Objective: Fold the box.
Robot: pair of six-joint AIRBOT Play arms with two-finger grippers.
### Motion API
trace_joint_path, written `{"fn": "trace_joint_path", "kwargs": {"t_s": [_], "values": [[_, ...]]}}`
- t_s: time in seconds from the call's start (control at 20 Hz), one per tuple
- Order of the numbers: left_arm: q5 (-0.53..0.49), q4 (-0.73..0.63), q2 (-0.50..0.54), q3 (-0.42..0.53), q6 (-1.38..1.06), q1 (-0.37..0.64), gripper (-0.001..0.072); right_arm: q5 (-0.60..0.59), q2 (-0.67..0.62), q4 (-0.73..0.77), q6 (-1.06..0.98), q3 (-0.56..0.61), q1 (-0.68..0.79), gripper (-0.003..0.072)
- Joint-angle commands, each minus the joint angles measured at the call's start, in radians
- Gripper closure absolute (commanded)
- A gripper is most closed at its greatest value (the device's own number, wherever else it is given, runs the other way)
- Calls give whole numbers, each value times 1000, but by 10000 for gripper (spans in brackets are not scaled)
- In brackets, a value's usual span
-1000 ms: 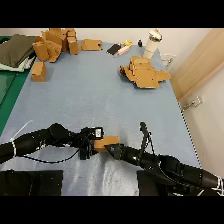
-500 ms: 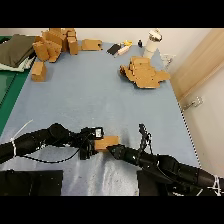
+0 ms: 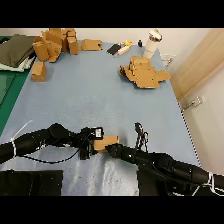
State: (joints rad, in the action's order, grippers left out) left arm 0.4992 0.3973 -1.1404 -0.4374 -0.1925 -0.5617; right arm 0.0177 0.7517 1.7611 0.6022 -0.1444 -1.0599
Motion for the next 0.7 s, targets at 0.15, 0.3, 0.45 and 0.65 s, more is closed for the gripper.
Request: {"fn": "trace_joint_path", "kwargs": {"t_s": [0.15,0.3,0.45,0.65], "values": [[0,0,0,0,1,0,241,-412,-76,-81,-1,-160,-2,683],[0,0,0,0,1,0,240,-784,-137,-245,-91,-278,-1,683],[0,0,0,0,1,0,240,-966,-175,-368,-134,-372,-1,682],[0,0,0,0,1,0,240,-1018,-193,-547,-239,-425,-1,682]]}}
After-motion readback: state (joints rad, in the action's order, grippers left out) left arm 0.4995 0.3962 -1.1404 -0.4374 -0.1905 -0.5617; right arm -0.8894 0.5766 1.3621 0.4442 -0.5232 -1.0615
